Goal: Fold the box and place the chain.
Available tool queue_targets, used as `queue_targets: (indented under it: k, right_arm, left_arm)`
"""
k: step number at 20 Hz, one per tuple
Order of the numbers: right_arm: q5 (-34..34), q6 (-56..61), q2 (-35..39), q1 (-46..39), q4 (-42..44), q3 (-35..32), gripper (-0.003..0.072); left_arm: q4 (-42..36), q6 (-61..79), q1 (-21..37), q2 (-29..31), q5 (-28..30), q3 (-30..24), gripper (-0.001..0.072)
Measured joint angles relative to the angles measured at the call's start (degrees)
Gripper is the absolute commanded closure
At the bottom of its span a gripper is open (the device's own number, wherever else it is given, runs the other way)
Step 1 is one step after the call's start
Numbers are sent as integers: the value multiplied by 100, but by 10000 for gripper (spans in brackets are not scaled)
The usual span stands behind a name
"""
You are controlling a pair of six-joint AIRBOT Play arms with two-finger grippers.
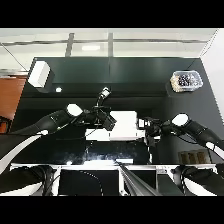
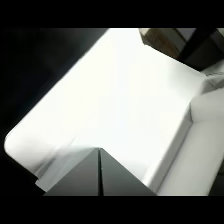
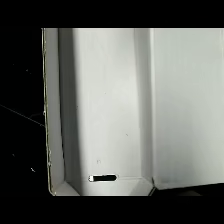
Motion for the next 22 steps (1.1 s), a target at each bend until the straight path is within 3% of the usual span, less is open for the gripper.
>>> queue_targets:
  k: [5, 8, 14, 15, 16, 22]
  right_arm:
    - [-7, 15, 0, 0, 9, 0, 243]
    - [-9, 15, 0, 0, 9, 0, 243]
    - [-11, 15, 0, 0, 9, 0, 243]
    - [-11, 15, 0, 0, 9, 0, 243]
    - [-11, 15, 0, 0, 9, 0, 243]
    - [-11, 15, 0, 0, 9, 0, 243]
  left_arm:
    - [573, -378, 378, 125, -599, 289, 688]
    - [1023, -538, 868, 638, -1139, 345, 688]
    - [1491, -229, 1550, 1998, -1281, -616, 678]
    - [1493, -61, 1554, 2072, -1303, -789, 464]
    - [1497, 114, 1519, 2098, -1355, -920, 30]
    - [1582, 1902, 1038, 1891, -1108, -1244, 33]
